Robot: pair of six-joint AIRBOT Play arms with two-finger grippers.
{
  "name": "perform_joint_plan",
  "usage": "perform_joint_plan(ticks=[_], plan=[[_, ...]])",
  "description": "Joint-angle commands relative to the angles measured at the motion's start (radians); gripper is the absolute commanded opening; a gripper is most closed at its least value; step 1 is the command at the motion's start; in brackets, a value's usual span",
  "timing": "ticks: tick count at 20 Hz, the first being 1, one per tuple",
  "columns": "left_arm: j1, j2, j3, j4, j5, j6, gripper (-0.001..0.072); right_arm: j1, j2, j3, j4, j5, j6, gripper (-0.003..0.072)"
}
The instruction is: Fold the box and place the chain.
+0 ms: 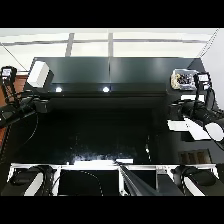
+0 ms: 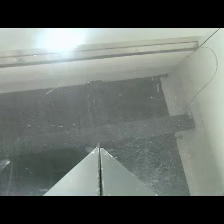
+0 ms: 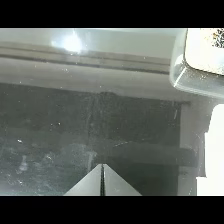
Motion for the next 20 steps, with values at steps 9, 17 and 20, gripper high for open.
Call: perform_joint_plan(ticks=[9,17,20], plan=[[0.000,0.001,0.000,0.000,0.000,0.000,0.0024,0.001,0.000,0.000,0.000,0.000,0.000,0.0012],[0.000,0.000,0.000,-0.177,0.076,0.000,0.0024,0.001,0.000,0.000,0.025,-0.229,0.001,0.0035],[-0.005,-0.032,0.000,-0.240,0.275,-0.001,0.0453,-0.024,-0.025,0.002,-0.048,-0.475,0.000,0.0720]])
